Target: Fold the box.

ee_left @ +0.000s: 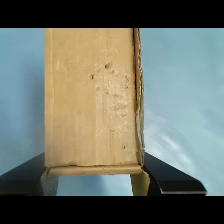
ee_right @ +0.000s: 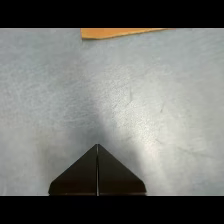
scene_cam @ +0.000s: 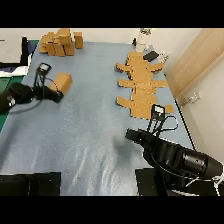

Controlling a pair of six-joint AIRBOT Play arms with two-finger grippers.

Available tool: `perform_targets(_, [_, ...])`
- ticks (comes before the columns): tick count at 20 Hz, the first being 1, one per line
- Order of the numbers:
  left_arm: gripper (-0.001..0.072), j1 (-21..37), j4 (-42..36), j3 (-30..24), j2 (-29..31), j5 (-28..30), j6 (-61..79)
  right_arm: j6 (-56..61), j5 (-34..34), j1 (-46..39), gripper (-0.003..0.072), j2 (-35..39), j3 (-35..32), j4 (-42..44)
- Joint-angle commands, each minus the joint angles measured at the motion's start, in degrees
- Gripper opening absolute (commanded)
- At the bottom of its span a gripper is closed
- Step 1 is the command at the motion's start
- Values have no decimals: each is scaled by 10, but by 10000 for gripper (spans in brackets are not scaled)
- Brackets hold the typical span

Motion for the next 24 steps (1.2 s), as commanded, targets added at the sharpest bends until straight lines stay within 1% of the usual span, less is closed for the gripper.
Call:
perform_targets(1, [588,75,4,137,-123,-6,-52,-12,11,-29,3,-4,0,-12])
perform_targets(4, [588,96,7,237,-215,-4,-74,-32,29,-50,2,-10,0,-15])
perform_targets(6, [588,99,26,299,-266,2,-77,-32,42,-58,2,-14,0,-19])
perform_targets(7, [588,100,44,331,-292,2,-100,-33,49,-58,3,-14,0,-28])
perform_targets(9, [588,103,82,384,-334,3,-156,-32,59,-58,3,-14,0,-32])
perform_targets(11, [588,103,107,427,-363,6,-163,-32,59,-58,3,-14,0,-31])
perform_targets(12, [588,103,114,439,-372,19,-164,-32,59,-58,3,-14,0,-31])
perform_targets(14, [588,104,128,441,-377,54,-164,-32,59,-58,3,-14,0,-31])
perform_targets(16, [588,111,135,441,-381,63,-164,-32,60,-58,3,-14,0,-31])
perform_targets(18, [600,122,135,441,-382,60,-185,-32,60,-58,3,-14,0,-32])
perform_targets(19, [717,127,135,441,-383,59,-196,-32,60,-58,3,-14,0,-32])
perform_targets(24, [720,132,135,441,-383,19,-198,-32,67,-58,3,-14,0,-35])
